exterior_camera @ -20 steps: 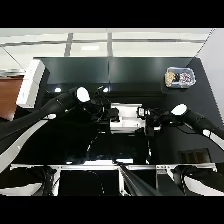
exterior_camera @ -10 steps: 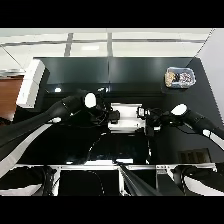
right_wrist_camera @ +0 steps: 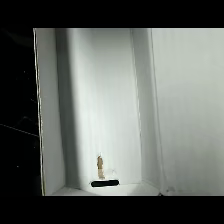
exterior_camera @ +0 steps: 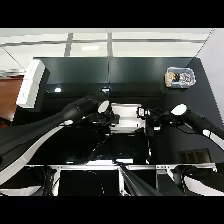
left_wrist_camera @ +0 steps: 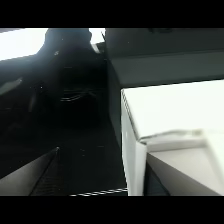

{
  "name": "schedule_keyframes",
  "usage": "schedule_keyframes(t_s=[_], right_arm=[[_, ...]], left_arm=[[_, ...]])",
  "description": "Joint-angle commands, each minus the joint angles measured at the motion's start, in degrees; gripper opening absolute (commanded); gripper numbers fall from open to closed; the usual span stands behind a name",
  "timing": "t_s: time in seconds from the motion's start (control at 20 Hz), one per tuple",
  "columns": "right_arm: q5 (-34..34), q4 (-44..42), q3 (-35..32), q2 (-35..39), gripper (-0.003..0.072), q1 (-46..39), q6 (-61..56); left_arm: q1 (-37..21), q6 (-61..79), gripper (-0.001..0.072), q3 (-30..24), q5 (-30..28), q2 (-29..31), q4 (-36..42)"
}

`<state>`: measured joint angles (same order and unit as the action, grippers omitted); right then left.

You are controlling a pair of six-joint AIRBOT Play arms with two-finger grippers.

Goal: Fold the box and place the chain.

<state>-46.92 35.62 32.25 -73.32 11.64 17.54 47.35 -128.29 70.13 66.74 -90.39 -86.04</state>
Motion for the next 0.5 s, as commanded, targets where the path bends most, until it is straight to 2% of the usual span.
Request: schedule_keyframes(t_s=[0.0,0.45], right_arm=[[0.0,0.0,0.0,0.0,0.0260,0.0,0.0],[0.0,0.0,0.0,0.0,0.0260,0.0,0.0]], left_arm=[[2.3,-2.6,0.0551,3.8,2.8,-2.7,-2.3],[3.6,-7.2,0.0550,4.9,2.8,-5.1,-3.7]])
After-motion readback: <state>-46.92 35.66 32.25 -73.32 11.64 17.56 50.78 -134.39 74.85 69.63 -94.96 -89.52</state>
